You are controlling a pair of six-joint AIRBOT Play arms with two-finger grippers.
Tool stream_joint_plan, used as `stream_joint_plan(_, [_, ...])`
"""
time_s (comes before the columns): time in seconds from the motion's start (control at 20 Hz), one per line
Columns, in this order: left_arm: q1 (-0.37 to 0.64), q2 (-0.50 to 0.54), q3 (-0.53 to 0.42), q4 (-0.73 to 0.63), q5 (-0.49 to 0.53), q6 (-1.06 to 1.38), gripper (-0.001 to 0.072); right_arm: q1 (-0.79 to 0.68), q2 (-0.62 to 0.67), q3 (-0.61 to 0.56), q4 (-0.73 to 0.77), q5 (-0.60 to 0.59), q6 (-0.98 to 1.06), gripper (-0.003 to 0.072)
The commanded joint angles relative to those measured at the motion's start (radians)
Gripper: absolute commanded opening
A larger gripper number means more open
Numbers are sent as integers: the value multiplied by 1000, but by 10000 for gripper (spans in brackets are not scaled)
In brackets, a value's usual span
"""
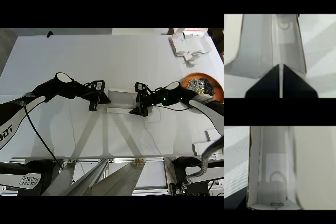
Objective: Fold the box and place the chain.
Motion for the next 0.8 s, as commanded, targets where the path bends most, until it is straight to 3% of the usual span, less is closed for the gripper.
stream_joint_plan(0.0, [3, 8, 0, 11, -11, -4, 11, 0, 0, 0, 1, 2, 0, 494])
stream_joint_plan(0.25, [43, 102, 0, 117, -12, -108, 12, 0, 0, 0, 1, 2, 0, 494])
stream_joint_plan(0.45, [133, 201, 0, 251, -72, -261, 11, 0, 0, 0, 1, 2, 0, 494])
stream_joint_plan(0.6, [201, 251, 0, 328, -43, -607, 7, 0, 0, 0, 1, 2, 0, 494])
stream_joint_plan(0.75, [229, 256, 0, 487, 2, -968, 9, 0, 0, 0, 1, 2, 0, 494])
